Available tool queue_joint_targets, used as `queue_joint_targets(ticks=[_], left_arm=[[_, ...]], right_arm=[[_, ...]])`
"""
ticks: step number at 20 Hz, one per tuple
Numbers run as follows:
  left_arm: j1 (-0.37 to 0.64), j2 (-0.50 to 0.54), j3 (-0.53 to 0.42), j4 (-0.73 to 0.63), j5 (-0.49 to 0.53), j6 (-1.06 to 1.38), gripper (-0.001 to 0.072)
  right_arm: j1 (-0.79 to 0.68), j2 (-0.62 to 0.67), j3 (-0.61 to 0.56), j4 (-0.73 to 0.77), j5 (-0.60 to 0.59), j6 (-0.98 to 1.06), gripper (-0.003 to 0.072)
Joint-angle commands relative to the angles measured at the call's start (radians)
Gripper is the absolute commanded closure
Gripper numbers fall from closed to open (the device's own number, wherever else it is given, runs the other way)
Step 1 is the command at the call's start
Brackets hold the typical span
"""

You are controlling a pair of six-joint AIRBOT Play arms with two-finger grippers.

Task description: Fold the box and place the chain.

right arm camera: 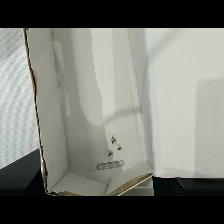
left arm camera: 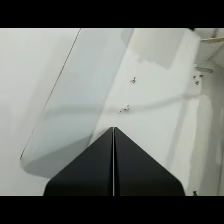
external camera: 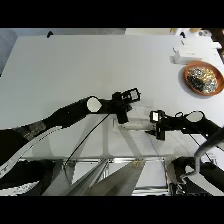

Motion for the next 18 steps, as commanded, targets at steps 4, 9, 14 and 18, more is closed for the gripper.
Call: queue_joint_targets(ticks=[4, 9, 14, 18], left_arm=[[0.043, -0.005, 0.001, -0.035, -0.083, -0.008, 0.0701], [0.098, 0.136, 0.001, 0.148, -0.345, -0.102, 0.0703], [0.108, 0.153, -0.029, 0.235, -0.564, -0.101, 0.0702], [0.108, 0.152, -0.098, 0.236, -0.513, -0.094, 0.0703]], right_arm=[[0.000, 0.000, 0.000, 0.000, 0.002, -0.002, 0.0278], [0.000, 0.000, 0.000, 0.000, 0.002, -0.002, 0.0278], [0.000, 0.000, 0.000, 0.000, 0.002, -0.002, 0.0278], [0.000, 0.000, 0.000, 0.000, 0.002, -0.002, 0.0278]])
